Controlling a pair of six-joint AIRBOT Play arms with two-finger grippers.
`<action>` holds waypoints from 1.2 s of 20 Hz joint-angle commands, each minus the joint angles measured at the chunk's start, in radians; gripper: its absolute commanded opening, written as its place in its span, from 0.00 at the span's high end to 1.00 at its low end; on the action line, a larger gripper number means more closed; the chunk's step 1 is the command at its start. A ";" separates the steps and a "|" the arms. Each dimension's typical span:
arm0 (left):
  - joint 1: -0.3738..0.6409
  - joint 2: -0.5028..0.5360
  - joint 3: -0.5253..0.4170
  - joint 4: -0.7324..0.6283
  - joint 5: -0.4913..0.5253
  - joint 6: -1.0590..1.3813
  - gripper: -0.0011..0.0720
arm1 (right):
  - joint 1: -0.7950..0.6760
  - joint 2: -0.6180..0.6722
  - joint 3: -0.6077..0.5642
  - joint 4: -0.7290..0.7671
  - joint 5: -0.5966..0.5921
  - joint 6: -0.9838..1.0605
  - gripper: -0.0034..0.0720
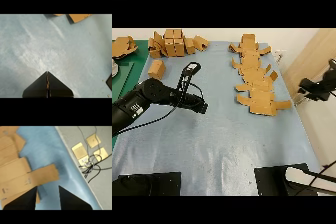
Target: Fold the box.
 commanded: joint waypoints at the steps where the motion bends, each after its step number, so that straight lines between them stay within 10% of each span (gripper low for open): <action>1: 0.000 0.000 0.000 -0.002 0.060 0.000 0.97 | -0.150 -0.098 0.012 0.084 0.016 -0.147 0.40; 14: 0.000 0.000 0.000 -0.023 0.057 0.000 0.97 | -0.148 -0.379 0.013 0.467 -0.001 -0.481 0.34; 20: 0.000 0.001 0.000 -0.024 0.045 0.000 0.97 | -0.146 -0.378 0.013 0.573 -0.088 -0.517 0.86; 24: 0.000 0.001 0.000 -0.024 0.024 0.000 0.97 | -0.103 -0.348 0.012 0.604 -0.231 -0.534 0.95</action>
